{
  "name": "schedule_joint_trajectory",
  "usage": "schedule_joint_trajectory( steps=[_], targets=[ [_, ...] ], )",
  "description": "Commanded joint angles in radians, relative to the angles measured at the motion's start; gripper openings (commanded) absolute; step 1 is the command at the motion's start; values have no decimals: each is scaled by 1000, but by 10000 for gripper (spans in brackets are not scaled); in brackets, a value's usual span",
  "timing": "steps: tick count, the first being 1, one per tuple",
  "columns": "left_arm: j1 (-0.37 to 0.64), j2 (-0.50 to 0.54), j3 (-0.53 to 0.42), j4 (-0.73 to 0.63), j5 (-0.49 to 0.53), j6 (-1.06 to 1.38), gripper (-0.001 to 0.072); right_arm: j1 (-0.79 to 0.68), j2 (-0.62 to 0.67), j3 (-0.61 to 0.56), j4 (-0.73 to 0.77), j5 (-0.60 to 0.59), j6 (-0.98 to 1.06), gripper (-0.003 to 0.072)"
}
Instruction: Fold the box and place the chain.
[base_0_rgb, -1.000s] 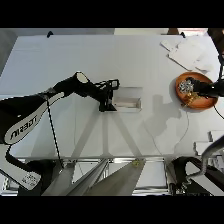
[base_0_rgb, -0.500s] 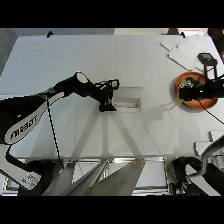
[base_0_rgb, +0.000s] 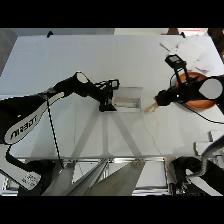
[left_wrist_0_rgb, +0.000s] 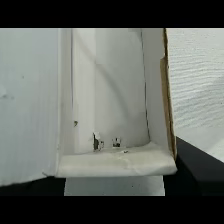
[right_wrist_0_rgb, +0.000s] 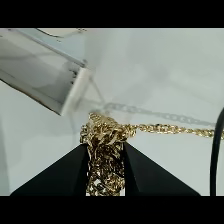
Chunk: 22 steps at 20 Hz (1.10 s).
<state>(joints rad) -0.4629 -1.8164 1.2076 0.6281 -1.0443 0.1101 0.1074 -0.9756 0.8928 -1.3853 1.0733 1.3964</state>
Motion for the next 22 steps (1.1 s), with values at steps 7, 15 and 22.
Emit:
schedule_joint_trajectory(
  steps=[7, 15, 22],
  targets=[
    [0, 0, 0, 0, 0, 0, 335, 170, -145, 1, 63, -313, 77, 15],
    [0, 0, 0, 0, 0, 0, 335, 263, -245, 1, 118, -461, 76, 15],
    [0, 0, 0, 0, 0, 0, 335, 315, -335, 1, 114, -460, 76, 55]
  ],
)
